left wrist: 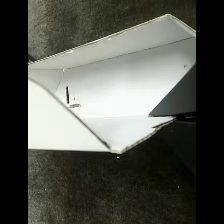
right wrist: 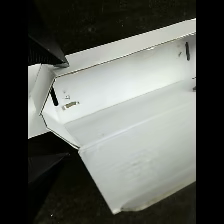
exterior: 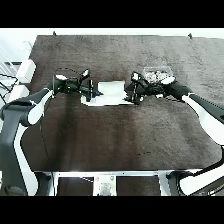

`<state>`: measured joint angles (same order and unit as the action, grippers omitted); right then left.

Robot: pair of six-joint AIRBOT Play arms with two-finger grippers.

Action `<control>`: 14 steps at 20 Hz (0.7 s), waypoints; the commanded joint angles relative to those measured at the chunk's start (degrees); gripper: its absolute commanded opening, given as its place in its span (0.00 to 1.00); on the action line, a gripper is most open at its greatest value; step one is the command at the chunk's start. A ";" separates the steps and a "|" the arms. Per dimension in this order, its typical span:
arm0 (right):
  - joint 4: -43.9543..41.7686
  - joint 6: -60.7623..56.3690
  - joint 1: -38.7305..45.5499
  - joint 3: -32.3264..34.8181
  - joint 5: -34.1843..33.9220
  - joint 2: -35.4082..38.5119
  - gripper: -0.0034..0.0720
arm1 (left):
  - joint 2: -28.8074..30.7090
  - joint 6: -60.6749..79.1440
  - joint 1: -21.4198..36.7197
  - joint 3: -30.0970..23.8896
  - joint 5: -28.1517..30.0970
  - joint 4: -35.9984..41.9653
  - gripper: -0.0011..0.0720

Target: Fold the box and place the chain.

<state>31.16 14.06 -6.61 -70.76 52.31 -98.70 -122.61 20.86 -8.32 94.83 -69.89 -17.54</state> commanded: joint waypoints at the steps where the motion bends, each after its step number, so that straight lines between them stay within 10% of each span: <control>1: -0.02 -0.48 0.46 -2.78 2.86 -2.58 0.88 | 0.04 0.00 0.02 0.00 -0.04 0.00 0.04; 14: -0.20 1.68 0.98 -7.80 11.85 -8.98 0.88 | 0.04 0.00 0.02 0.00 0.00 -0.02 0.04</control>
<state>31.00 14.96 -5.56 -77.78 62.59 -106.28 -122.61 20.88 -8.29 94.83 -70.02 -17.56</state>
